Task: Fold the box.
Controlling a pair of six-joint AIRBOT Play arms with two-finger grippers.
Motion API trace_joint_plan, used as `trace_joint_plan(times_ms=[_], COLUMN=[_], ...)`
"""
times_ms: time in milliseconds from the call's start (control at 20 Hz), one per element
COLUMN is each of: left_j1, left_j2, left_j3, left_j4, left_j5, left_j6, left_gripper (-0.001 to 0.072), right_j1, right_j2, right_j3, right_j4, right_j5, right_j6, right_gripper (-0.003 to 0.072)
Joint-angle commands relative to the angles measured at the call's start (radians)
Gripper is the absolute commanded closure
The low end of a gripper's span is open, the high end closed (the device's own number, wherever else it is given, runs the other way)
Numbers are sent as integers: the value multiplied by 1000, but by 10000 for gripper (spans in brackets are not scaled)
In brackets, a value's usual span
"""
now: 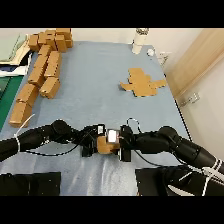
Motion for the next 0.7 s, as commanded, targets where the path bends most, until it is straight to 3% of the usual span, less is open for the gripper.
trace_joint_plan(times_ms=[0, 150, 650], left_j1=[0, 0, 0], left_j2=[0, 0, 0], left_j3=[1, 1, 1], left_j4=[0, 0, 0], left_j5=[0, 0, 0], left_j6=[0, 0, 0], left_gripper=[182, 181, 182], right_j1=[100, 195, 350], right_j2=[2, 2, 0], right_j3=[-16, -40, -76], right_j4=[-166, -348, -777], right_j5=[107, 192, 197], right_j6=[-25, 148, 625], right_gripper=[202, 202, 201])
